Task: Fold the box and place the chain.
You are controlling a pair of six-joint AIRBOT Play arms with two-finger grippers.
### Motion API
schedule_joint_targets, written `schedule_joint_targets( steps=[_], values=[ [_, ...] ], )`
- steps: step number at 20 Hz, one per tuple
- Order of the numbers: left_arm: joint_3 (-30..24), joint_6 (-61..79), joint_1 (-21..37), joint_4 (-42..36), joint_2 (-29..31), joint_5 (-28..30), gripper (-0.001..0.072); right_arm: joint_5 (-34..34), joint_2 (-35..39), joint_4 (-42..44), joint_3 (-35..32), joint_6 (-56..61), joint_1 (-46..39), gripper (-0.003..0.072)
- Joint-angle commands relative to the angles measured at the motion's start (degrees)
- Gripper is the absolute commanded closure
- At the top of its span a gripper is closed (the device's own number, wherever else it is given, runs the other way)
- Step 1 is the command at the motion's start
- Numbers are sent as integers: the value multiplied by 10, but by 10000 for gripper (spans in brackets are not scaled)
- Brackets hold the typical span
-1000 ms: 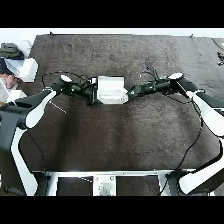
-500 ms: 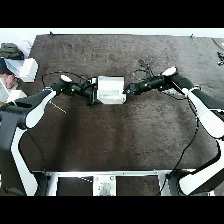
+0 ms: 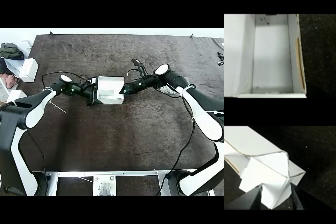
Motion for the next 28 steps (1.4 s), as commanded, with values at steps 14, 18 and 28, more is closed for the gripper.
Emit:
schedule_joint_targets(
  steps=[14,18,28],
  values=[
    [0,0,0,0,0,0,377,-28,-19,-232,60,188,72,277],
    [0,0,0,0,0,0,377,-27,-25,-272,67,249,93,277],
    [0,0,0,0,0,0,376,64,-73,-438,158,429,154,276]
  ],
)
